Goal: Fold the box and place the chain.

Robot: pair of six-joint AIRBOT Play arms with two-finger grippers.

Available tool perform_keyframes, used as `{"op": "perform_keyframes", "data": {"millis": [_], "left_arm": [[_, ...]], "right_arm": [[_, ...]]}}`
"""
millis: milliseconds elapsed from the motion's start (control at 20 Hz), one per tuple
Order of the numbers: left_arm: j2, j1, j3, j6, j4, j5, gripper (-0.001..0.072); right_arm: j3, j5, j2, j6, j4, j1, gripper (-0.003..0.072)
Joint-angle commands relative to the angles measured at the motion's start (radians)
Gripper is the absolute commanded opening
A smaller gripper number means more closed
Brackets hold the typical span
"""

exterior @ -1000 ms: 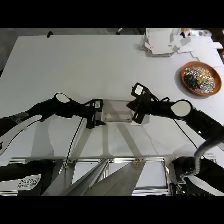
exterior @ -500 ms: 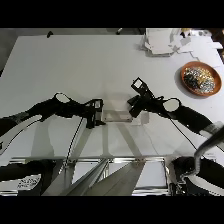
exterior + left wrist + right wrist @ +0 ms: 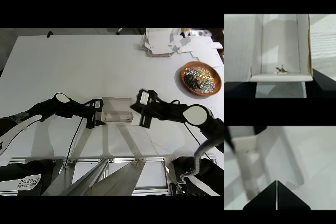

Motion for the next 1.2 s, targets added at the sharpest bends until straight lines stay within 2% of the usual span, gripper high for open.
{"op": "perform_keyframes", "data": {"millis": [0, 100, 200, 250, 300, 350, 450, 500, 600, 650, 750, 850, 1150], "left_arm": [[0.001, 0.0, -0.001, 0.0, 0.0, 0.0, 0.0204], [0.001, 0.0, -0.001, 0.0, 0.0, 0.0, 0.0204], [0.001, 0.0, -0.001, 0.0, 0.0, 0.0, 0.0204], [0.001, 0.0, -0.001, 0.0, 0.0, 0.0, 0.0204], [0.001, 0.0, -0.001, 0.0, 0.0, 0.0, 0.0204], [0.001, 0.0, -0.001, 0.0, 0.0, 0.0, 0.0204], [0.001, 0.0, -0.001, 0.0, 0.0, 0.0, 0.0204], [0.001, 0.0, -0.001, 0.0, 0.0, 0.0, 0.0204], [0.001, 0.0, -0.001, 0.0, 0.0, 0.0, 0.0204], [0.001, 0.0, -0.001, 0.0, 0.0, 0.0, 0.0204], [0.001, 0.0, -0.001, 0.0, 0.0, 0.0, 0.0204], [0.001, 0.0, -0.001, 0.0, 0.0, 0.0, 0.0204], [0.001, 0.0, -0.001, 0.0, 0.0, 0.0, 0.0204]], "right_arm": [[0.0, 0.28, 0.045, 0.001, -0.253, 0.0, 0.0024], [-0.002, 0.347, 0.019, 0.001, -0.267, 0.0, 0.0056], [-0.002, 0.33, -0.012, -0.001, -0.267, 0.0, 0.0082], [-0.002, 0.288, -0.035, 0.0, -0.267, 0.0, 0.025], [-0.004, 0.229, -0.065, 0.0, -0.261, 0.0, 0.0474], [-0.011, 0.163, -0.092, -0.005, -0.237, 0.0, 0.0542], [-0.019, 0.037, -0.152, -0.008, -0.182, 0.0, 0.0528], [-0.019, 0.007, -0.182, -0.009, -0.175, 0.0, 0.0496], [-0.019, -0.011, -0.242, -0.075, -0.173, 0.0, 0.0325], [-0.019, -0.011, -0.271, -0.119, -0.161, 0.0, 0.0291], [-0.019, -0.011, -0.32, -0.182, -0.12, 0.0, 0.0289], [-0.019, -0.012, -0.348, -0.245, -0.076, 0.0, 0.0224], [-0.019, -0.068, -0.357, -0.296, -0.032, 0.0, 0.0195]]}}
